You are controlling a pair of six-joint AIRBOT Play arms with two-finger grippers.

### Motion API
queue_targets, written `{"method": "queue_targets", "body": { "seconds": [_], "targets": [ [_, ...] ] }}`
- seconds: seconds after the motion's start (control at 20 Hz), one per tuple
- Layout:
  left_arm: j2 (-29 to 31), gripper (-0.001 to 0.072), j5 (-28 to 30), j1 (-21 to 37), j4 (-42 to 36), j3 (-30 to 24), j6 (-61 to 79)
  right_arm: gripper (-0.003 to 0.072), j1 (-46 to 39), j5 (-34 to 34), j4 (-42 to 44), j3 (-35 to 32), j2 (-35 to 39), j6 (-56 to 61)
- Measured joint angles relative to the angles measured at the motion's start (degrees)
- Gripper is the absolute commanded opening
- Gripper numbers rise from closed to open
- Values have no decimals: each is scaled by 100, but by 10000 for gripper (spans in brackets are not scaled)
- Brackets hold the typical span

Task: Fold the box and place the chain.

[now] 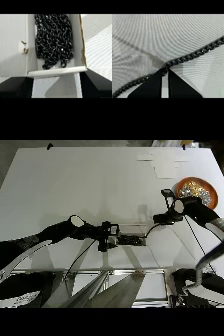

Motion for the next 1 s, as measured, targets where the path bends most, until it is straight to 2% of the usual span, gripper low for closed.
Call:
{"method": "queue_targets", "body": {
  "seconds": [0.2,0.3,0.55,0.8,1.0],
  "targets": [
    [0,207,0,0,0,0,0,19,-2,76,-59,-52,203,-153],
    [-2,207,0,0,0,0,0,19,-2,37,-42,-42,542,-271],
    [0,207,0,0,0,0,0,20,9,542,229,-50,1687,-730],
    [0,207,0,0,0,0,0,20,319,1152,1257,-50,2800,-1526],
    [-2,207,-2,0,0,0,0,20,872,1379,2376,-50,3283,-1961]
  ]
}}
